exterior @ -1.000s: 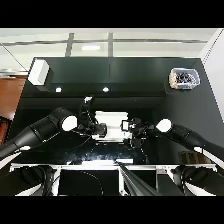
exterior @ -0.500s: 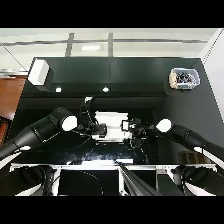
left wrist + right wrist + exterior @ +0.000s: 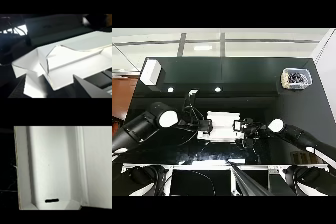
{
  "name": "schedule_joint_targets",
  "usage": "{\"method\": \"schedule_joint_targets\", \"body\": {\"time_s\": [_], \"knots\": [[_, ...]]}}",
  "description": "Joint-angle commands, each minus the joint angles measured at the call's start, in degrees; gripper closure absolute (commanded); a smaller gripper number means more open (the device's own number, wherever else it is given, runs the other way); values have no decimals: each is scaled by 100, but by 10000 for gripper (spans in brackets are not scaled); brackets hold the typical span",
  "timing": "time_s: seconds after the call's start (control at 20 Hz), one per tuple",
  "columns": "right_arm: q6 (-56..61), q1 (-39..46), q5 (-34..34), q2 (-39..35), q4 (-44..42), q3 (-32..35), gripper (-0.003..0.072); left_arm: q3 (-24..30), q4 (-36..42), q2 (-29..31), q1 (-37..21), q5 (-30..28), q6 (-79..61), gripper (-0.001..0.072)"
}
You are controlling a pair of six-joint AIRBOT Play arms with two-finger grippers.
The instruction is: Fold the box and place the chain.
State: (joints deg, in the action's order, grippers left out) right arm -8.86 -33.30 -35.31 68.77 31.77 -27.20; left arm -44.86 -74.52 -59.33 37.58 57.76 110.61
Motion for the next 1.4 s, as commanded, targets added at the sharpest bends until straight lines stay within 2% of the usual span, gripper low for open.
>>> {"method": "schedule_joint_targets", "body": {"time_s": [0.0,0.25,0.3,0.35,0.4,0.45,0.55,0.6,0.8,0.9,1.05,1.35], "knots": [[4,-4,0,0,-2,-4,290,-7,-22,184,-208,304,-212,-11],[4,-2,0,0,-2,-4,290,2,-372,879,-774,498,-223,-1],[4,-2,0,2,-2,-4,291,11,-490,1064,-999,643,-223,77],[4,-4,0,0,-2,-4,291,20,-592,1266,-1294,802,-251,282],[4,-2,0,0,-2,-4,291,55,-603,1469,-1626,892,-393,538],[4,-4,0,0,-2,-4,290,120,-584,1657,-1965,911,-494,677],[4,-4,0,0,-2,-4,290,407,-404,1991,-2730,892,-734,678],[2,-4,0,0,-2,-4,290,636,-61,2083,-3136,874,-981,678],[2,-2,0,2,-2,-4,291,2184,2815,1965,-4865,841,-3152,678],[4,-4,0,0,-2,-4,290,2855,3764,1674,-5438,1113,-4352,679],[2,-4,0,2,-2,-4,290,3237,3886,1029,-5510,1174,-5021,679],[4,-4,0,0,-2,-4,291,3110,4312,-205,-4697,361,-5388,681]]}}
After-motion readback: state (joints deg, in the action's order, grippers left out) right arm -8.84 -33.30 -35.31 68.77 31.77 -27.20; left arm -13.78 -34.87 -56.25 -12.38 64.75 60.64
